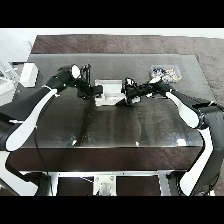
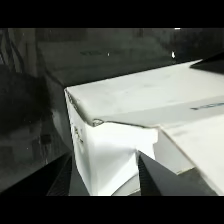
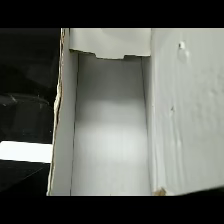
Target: Fold the box and place the chain.
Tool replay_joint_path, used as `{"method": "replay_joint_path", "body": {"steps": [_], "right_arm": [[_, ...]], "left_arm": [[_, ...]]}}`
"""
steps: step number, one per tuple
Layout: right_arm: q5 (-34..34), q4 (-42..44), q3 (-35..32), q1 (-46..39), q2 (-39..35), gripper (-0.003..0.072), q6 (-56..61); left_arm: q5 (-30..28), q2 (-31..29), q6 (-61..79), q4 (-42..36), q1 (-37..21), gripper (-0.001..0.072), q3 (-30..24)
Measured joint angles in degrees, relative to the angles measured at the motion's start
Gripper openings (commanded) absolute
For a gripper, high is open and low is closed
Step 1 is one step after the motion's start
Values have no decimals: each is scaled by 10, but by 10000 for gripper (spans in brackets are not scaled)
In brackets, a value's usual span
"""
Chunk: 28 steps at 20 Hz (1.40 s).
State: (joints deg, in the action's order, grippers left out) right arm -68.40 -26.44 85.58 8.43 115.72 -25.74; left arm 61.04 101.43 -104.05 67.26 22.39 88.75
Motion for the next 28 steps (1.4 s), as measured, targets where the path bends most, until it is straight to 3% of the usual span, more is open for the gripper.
{"method": "replay_joint_path", "body": {"steps": [14, 16, 21, 28], "right_arm": [[0, 0, 0, 0, 0, 495, 0], [0, 0, 0, 0, 0, 496, 0], [0, 0, 0, 0, 0, 495, 0], [0, 0, 0, 0, 0, 495, 0]], "left_arm": [[79, 66, -46, 59, 16, 475, 96], [102, 80, -51, 68, 18, 353, 120], [153, 111, -65, 93, 26, 352, 174], [177, 127, -78, 107, 32, 351, 193]]}}
